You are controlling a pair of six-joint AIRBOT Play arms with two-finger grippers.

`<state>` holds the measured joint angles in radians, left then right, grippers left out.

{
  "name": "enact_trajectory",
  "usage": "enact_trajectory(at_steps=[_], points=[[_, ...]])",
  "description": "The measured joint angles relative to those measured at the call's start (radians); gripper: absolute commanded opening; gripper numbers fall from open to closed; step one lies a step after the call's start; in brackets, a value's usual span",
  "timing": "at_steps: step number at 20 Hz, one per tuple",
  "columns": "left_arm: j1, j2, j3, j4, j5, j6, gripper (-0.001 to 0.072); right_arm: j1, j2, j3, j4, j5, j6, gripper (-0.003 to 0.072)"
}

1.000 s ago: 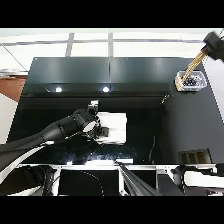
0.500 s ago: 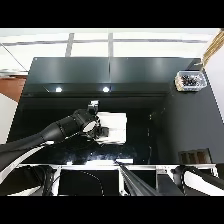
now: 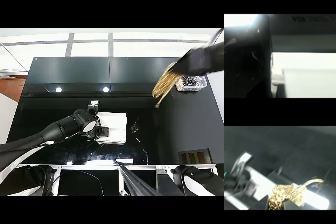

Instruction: Fold the box and place the chain.

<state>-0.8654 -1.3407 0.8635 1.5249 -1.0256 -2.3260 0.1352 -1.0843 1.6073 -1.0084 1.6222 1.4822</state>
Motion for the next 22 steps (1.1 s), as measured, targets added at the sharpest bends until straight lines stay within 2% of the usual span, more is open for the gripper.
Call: enact_trajectory(at_steps=[8,14,22], points=[[0.0,0.0,0.0,0.0,0.002,0.0,0.0029,0.326,0.024,-0.336,0.045,-0.231,-0.018,0.0038],[0.0,0.0,0.0,0.0,0.003,0.0,0.0029,0.443,0.027,-0.404,0.101,-0.36,-0.021,0.0038],[0.0,0.0,0.0,0.0,0.003,0.0,0.0029,0.515,0.027,-0.509,0.117,-0.491,-0.004,0.0038]])
